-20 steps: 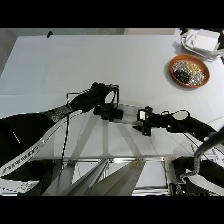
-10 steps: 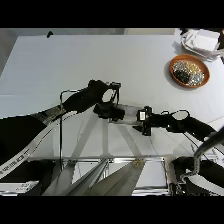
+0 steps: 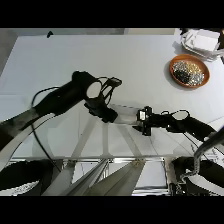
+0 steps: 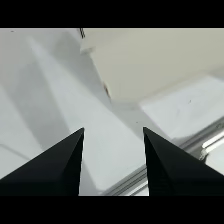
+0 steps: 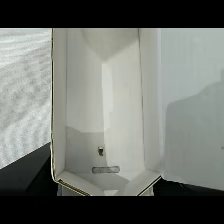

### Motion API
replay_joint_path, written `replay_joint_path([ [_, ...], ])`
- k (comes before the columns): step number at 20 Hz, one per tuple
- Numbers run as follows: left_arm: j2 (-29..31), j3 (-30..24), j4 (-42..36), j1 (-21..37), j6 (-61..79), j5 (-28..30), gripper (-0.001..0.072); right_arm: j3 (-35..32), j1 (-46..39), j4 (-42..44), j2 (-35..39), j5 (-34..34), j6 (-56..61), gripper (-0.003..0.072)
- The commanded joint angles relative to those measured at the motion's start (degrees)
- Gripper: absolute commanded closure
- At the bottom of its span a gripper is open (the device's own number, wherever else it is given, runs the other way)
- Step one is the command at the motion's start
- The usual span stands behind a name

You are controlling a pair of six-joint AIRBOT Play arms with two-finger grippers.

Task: Fold the box and place the chain.

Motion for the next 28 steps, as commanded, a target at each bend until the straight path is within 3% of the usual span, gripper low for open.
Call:
replay_joint_path([
  [1,7.98,-0.35,0.61,2.89,19.04,-0.26,0.0297,-0.02,0.02,0.04,0.0,0.07,0.02,0.0345],
  [3,13.0,-3.23,-0.07,5.66,30.18,5.31,0.0297,-0.02,0.0,0.04,0.0,0.07,0.02,0.0345],
  [5,17.99,-9.51,-3.17,8.44,44.13,14.45,0.0281,-0.02,0.0,0.04,0.0,0.07,0.02,0.0345],
  [6,19.78,-13.16,-6.29,9.62,52.63,18.05,0.0164,-0.02,0.02,0.04,0.0,0.07,0.02,0.0345],
  [7,20.94,-17.27,-10.88,10.88,62.07,20.94,-0.0008,-0.02,0.0,0.04,0.0,0.07,0.02,0.0345],
  [12,17.0,-32.72,-31.08,16.41,102.77,29.51,0.0008,-0.02,0.0,0.04,0.0,0.09,0.02,0.0345],
  [18,2.6,-33.24,-47.23,20.52,124.78,28.92,0.0004,-0.02,0.02,0.04,0.0,0.07,0.02,0.0345],
  [22,-1.11,-33.24,-54.07,21.49,132.26,29.05,0.0004,-0.02,0.02,0.04,0.0,0.07,0.02,0.0345],
  [28,-3.72,-33.2,-58.1,21.44,133.37,29.14,0.0004,-0.02,0.0,0.04,0.0,0.07,0.02,0.0345],
])
